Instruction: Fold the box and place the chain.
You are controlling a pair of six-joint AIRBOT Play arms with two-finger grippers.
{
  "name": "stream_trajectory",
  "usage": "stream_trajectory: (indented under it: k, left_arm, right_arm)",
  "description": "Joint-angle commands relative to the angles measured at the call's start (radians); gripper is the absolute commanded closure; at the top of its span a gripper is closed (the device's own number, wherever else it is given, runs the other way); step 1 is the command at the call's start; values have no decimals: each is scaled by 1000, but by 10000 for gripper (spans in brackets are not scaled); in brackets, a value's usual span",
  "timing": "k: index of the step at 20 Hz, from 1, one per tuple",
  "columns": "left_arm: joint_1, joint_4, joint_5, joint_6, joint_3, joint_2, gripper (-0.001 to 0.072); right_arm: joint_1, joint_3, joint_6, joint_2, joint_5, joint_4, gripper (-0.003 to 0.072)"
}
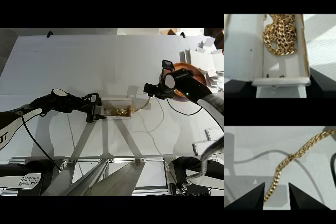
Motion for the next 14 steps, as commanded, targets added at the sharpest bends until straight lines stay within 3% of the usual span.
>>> stream_trajectory:
  k: [1, 6, 11, 14]
  left_arm:
    - [0, 0, 0, 0, 0, 0, 318]
    - [0, 0, 0, 0, 0, 0, 318]
    - [0, 0, 0, 0, 0, 0, 318]
    - [0, 0, 0, 0, 0, 0, 318]
  right_arm:
    - [2, 1, 23, -41, 10, 1, 360]
    - [2, 1, 106, -106, -35, 17, 371]
    - [2, 1, 104, -138, -51, 19, 676]
    - [2, 1, 78, -129, -45, 19, 677]
